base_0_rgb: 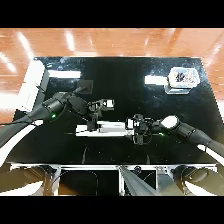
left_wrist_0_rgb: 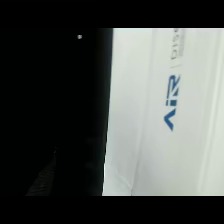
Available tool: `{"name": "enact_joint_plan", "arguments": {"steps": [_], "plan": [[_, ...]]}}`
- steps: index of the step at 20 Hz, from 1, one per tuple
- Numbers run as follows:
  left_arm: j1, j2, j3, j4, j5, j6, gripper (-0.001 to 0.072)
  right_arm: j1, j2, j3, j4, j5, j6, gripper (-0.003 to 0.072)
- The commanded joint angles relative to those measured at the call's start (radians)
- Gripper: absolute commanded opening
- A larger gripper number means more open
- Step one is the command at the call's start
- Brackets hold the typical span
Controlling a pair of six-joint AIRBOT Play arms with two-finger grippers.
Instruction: Fold the box and place the chain.
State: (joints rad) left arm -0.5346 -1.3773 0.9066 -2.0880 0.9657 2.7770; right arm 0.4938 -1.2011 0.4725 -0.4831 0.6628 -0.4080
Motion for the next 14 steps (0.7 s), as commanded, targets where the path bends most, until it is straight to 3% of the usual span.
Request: {"name": "enact_joint_plan", "arguments": {"steps": [1, 7, 12, 14], "plan": [[0.023, 0.007, 0.034, 0.108, 0.072, -0.183, 0.0625, 0.001, -0.001, 0.001, -0.001, 0.002, 0.0, 0.0492], [0.114, 0.045, 0.053, 0.198, 0.191, -0.367, 0.0623, 0.001, -0.001, 0.001, -0.001, 0.002, 0.0, 0.0493], [0.212, 0.162, 0.053, 0.203, 0.192, -0.449, 0.0614, 0.001, -0.001, 0.001, -0.001, 0.002, 0.0, 0.0493], [0.254, 0.206, 0.052, 0.175, 0.237, -0.495, 0.0614, 0.001, -0.001, 0.001, -0.001, 0.002, 0.0, 0.0494]]}}
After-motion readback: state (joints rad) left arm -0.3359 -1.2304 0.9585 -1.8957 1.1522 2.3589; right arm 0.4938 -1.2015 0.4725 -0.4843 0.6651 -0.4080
